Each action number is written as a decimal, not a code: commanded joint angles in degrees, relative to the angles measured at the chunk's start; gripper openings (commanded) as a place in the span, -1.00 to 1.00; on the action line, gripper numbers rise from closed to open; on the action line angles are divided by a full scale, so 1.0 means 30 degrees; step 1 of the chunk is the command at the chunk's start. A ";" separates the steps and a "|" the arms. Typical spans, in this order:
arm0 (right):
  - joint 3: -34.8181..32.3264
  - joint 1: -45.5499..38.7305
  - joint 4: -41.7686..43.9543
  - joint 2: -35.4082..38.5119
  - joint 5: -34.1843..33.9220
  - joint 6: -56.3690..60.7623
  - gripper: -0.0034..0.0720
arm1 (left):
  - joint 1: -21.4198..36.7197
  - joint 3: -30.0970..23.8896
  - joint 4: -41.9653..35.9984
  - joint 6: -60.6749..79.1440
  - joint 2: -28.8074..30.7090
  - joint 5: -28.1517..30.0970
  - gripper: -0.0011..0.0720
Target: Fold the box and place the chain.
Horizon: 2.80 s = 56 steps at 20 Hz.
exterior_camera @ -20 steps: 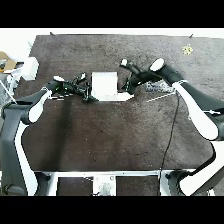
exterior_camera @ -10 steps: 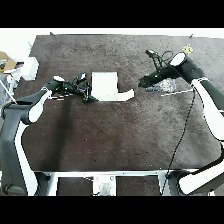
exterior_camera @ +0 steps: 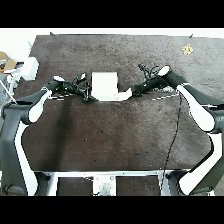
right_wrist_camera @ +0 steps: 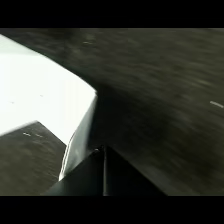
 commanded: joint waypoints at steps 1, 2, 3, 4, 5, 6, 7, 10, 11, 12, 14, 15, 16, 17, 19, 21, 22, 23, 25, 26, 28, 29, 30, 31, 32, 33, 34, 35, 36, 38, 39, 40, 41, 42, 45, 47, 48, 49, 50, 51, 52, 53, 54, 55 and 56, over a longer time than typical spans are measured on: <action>-0.0007 0.0080 0.3920 -0.0211 0.0095 -0.1851 -0.47 | 0.0007 0.0000 0.0007 0.0007 0.0000 -0.0007 -0.72; -0.0007 0.0044 0.4488 -0.0109 0.0204 -0.1960 -0.47 | 0.0007 0.0000 0.0007 0.0000 0.0000 -0.0007 -0.72; -0.0007 0.0044 0.4765 -0.0029 0.0240 -0.1953 -0.42 | 0.0007 0.0000 0.0007 0.0000 0.0000 -0.0007 -0.72; 0.0000 0.0044 0.5173 0.0000 0.0554 -0.1960 0.39 | 0.0007 0.0000 0.0007 0.0007 0.0000 -0.0007 -0.72; 0.0022 0.0044 0.5457 0.0000 0.0750 -0.1974 0.80 | 0.0007 0.0000 0.0007 0.0000 0.0000 -0.0007 -0.72; 0.0022 0.0066 0.5508 0.0000 0.0794 -0.1960 0.73 | 0.0007 0.0000 0.0007 0.0007 0.0000 -0.0007 -0.72; 0.0029 0.0080 0.5574 0.0000 0.0787 -0.1953 0.73 | 0.0007 0.0000 0.0007 0.0000 0.0000 -0.0007 -0.72; 0.0029 0.0466 0.5727 0.0000 0.0488 -0.1865 0.19 | 0.0007 0.0000 0.0007 0.0000 -0.0007 -0.0007 -0.72; 0.0029 0.0699 0.5712 0.0000 0.0415 -0.1821 0.19 | 0.0007 0.0000 0.0007 0.0000 0.0000 -0.0007 -0.72; 0.0029 0.0933 0.5661 0.0000 0.0401 -0.1712 0.19 | 0.0007 0.0000 0.0007 0.0000 -0.0007 -0.0007 -0.72; 0.0029 0.1268 0.4830 0.0000 0.0175 -0.0809 0.19 | 0.0007 0.0000 0.0007 0.0000 0.0000 -0.0007 -0.72; 0.0029 0.1355 0.4546 0.0000 -0.0051 -0.0634 0.20 | 0.0007 0.0000 0.0007 0.0000 -0.0007 -0.0007 -0.72; 0.0029 0.1413 0.4648 0.0000 -0.0262 -0.0605 0.19 | 0.0007 0.0000 0.0007 0.0007 0.0000 0.0000 -0.72; 0.0080 0.1457 0.4634 0.0000 -0.0459 -0.0350 0.19 | 0.0007 0.0000 0.0007 0.0007 -0.0007 -0.0007 -0.72; 0.0189 0.1632 0.4561 0.0000 -0.0874 0.0000 0.19 | 0.0007 0.0000 0.0007 0.0000 -0.0007 0.0000 -0.72; 0.0226 0.1982 0.4473 0.0000 -0.1508 0.0364 0.19 | 0.0007 0.0000 0.0007 0.0007 0.0000 -0.0007 -0.72; 0.0226 0.2186 0.4116 0.0000 -0.1931 0.0787 0.19 | 0.0007 0.0000 0.0007 0.0000 -0.0007 -0.0007 -0.72; 0.0226 0.2390 0.3628 0.0000 -0.2280 0.1137 0.19 | 0.0007 0.0000 0.0007 0.0000 0.0000 -0.0007 -0.72; 0.0226 0.2827 0.2193 0.0000 -0.2914 0.2149 0.19 | 0.0007 0.0000 0.0007 0.0000 -0.0007 -0.0007 -0.72; 0.0233 0.3024 0.1246 0.0000 -0.3286 0.2841 0.19 | 0.0007 0.0000 0.0007 0.0000 0.0000 0.0000 -0.72; 0.0495 0.3315 -0.0729 -0.0007 -0.3599 0.4371 0.19 | 0.0007 0.0000 0.0007 0.0007 -0.0007 -0.0007 -0.72; 0.0845 0.3497 -0.1916 -0.0007 -0.3548 0.5195 0.19 | 0.0007 0.0000 0.0007 0.0007 0.0000 0.0000 -0.72; 0.1260 0.3665 -0.3184 -0.0007 -0.3366 0.6098 0.19 | 0.0007 0.0000 0.0007 0.0000 -0.0007 0.0000 -0.72; 0.1807 0.3891 -0.4619 -0.0022 -0.2994 0.7060 0.19 | 0.0007 0.0000 0.0007 0.0007 0.0000 -0.0007 -0.72; 0.2324 0.4146 -0.5829 -0.0051 -0.2550 0.7781 0.19 | 0.0007 0.0000 0.0007 0.0000 0.0000 -0.0007 -0.72; 0.2958 0.4444 -0.6972 -0.0189 -0.1887 0.8502 0.19 | 0.0007 0.0000 0.0007 0.0007 0.0000 -0.0007 -0.72; 0.3636 0.4728 -0.7905 -0.0430 -0.1188 0.9063 0.19 | 0.0007 0.0000 0.0007 0.0007 0.0000 0.0000 -0.72; 0.4517 0.5042 -0.8706 -0.0816 -0.0386 0.9755 0.19 | 0.0007 0.0000 0.0007 0.0000 -0.0007 -0.0007 -0.72; 0.5450 0.5370 -0.9347 -0.1268 0.0415 1.0193 0.19 | 0.0007 0.0000 0.0007 0.0007 -0.0007 -0.0007 -0.72; 0.7533 0.6135 -1.1081 -0.2368 0.2317 1.1256 0.19 | 0.0007 0.0000 0.0007 0.0000 0.0000 -0.0007 -0.72; 0.8531 0.6550 -1.2218 -0.2936 0.3184 1.1963 0.19 | 0.0007 0.0000 0.0007 0.0000 0.0000 0.0000 -0.72; 0.9282 0.6921 -1.3100 -0.3366 0.3606 1.2633 0.19 | 0.0007 0.0000 0.0007 0.0007 -0.0007 0.0000 -0.72; 0.9646 0.7176 -1.3384 -0.3599 0.3643 1.3027 0.19 | 0.0007 0.0000 0.0007 0.0000 0.0000 -0.0007 -0.72; 0.9602 0.7373 -1.3376 -0.3614 0.3461 1.3238 0.08 | 0.0007 0.0000 0.0007 0.0000 -0.0007 -0.0007 -0.72; 0.9479 0.7635 -1.3464 -0.3861 0.3344 1.4294 0.08 | 0.0007 0.0000 0.0007 0.0000 -0.0007 0.0000 -0.72; 0.9479 0.7650 -1.3580 -0.4197 0.3330 1.4666 0.08 | 0.0007 0.0000 0.0007 0.0007 0.0000 -0.0007 -0.72; 0.9479 0.7686 -1.3602 -0.4335 0.3271 1.4739 0.08 | 0.0007 0.0000 0.0007 0.0000 0.0000 -0.0007 -0.72; 0.9479 0.7752 -1.3712 -0.4386 0.3104 1.4855 0.08 | 0.0007 0.0000 0.0007 0.0007 -0.0007 0.0000 -0.72; 0.9486 0.7803 -1.3814 -0.4371 0.2907 1.4855 0.08 | 0.0007 0.0000 0.0007 0.0007 -0.0007 0.0000 -0.72; 0.9500 0.7803 -1.3814 -0.4204 0.2936 1.4848 0.08 | 0.0007 0.0000 0.0007 0.0007 -0.0007 0.0000 -0.72; 0.9493 0.7803 -1.3814 -0.3963 0.2922 1.4775 0.09 | 0.0007 0.0000 0.0007 0.0000 0.0000 0.0000 -0.72; 0.9493 0.7796 -1.3872 -0.3621 0.2936 1.4724 0.09 | 0.0007 0.0000 0.0007 0.0007 -0.0007 0.0000 -0.72; 0.9493 0.7796 -1.3901 -0.3264 0.2878 1.4710 0.09 | 0.0007 0.0000 0.0007 0.0007 0.0000 -0.0007 -0.72; 0.9493 0.7796 -1.3996 -0.3038 0.2871 1.4717 0.09 | 0.0007 0.0000 0.0007 0.0007 -0.0007 0.0000 -0.72; 0.9493 0.7796 -1.4018 -0.2980 0.3038 1.4717 0.09 | 0.0007 0.0000 0.0007 0.0007 0.0000 0.0000 -0.72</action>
